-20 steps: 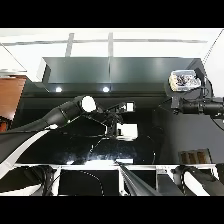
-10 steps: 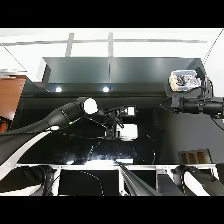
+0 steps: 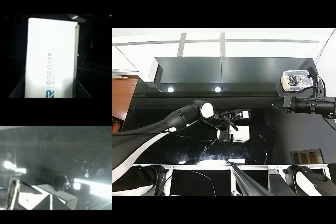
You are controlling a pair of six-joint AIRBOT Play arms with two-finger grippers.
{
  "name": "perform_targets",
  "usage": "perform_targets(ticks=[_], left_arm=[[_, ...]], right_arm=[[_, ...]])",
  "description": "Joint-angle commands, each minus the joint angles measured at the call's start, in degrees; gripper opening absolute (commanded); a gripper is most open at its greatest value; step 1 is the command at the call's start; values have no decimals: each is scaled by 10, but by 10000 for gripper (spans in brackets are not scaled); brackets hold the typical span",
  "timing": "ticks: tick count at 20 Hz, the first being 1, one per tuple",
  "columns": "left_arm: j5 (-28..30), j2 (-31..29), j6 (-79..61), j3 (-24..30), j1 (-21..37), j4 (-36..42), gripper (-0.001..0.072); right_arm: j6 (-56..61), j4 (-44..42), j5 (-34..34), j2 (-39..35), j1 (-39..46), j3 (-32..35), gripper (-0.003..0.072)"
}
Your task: Fold the box and place the chain.
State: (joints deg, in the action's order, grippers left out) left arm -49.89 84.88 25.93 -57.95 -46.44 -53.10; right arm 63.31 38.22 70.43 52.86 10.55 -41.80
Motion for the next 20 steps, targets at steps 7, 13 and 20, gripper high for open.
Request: perform_targets(ticks=[7,13,20], left_arm=[[16,8,142,-6,-5,-58,304],[-107,-117,386,-7,158,-252,310],[-132,-171,457,-7,569,-275,310]], right_arm=[[1,0,-2,0,1,0,39],[1,-1,12,-1,28,0,39],[1,2,14,0,34,0,39]])
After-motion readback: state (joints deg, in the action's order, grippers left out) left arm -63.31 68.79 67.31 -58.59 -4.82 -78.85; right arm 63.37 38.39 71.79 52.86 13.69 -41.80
